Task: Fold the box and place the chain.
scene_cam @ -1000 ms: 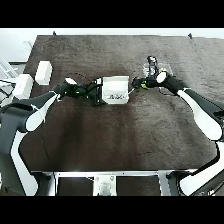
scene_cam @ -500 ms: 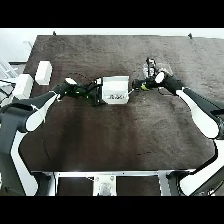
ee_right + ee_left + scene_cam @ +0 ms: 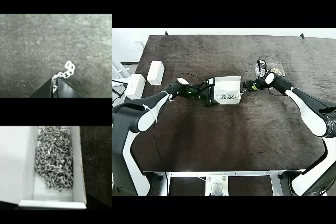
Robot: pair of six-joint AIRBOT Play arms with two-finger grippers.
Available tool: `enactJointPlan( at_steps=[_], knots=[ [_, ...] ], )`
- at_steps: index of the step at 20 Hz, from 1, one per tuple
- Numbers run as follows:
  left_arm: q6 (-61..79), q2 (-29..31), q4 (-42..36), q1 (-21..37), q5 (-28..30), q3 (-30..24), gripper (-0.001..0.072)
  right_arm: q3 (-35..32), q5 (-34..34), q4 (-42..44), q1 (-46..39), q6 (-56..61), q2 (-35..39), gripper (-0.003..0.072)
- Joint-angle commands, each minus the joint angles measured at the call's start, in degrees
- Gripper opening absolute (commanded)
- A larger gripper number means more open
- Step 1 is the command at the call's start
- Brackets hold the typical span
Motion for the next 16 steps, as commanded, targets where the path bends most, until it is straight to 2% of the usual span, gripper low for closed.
enactJointPlan(
  at_steps=[1,6,10,16],
  knots=[
    [0.02,0.02,0.0,0.02,0.0,0.0,0.0528,0.83,-0.87,0.0,0.94,-0.83,1.2,0.0012],
    [0.02,0.02,0.0,0.02,0.0,0.0,0.0528,0.81,1.53,-2.78,2.82,-0.85,9.86,0.0011],
    [0.02,0.02,0.0,0.02,0.0,0.0,0.0528,0.81,7.28,-6.97,4.28,-0.85,17.75,0.001],
    [0.02,0.02,0.0,0.02,0.02,0.0,0.0528,0.81,8.44,-9.4,8.9,-0.9,25.0,0.0011]
  ],
)
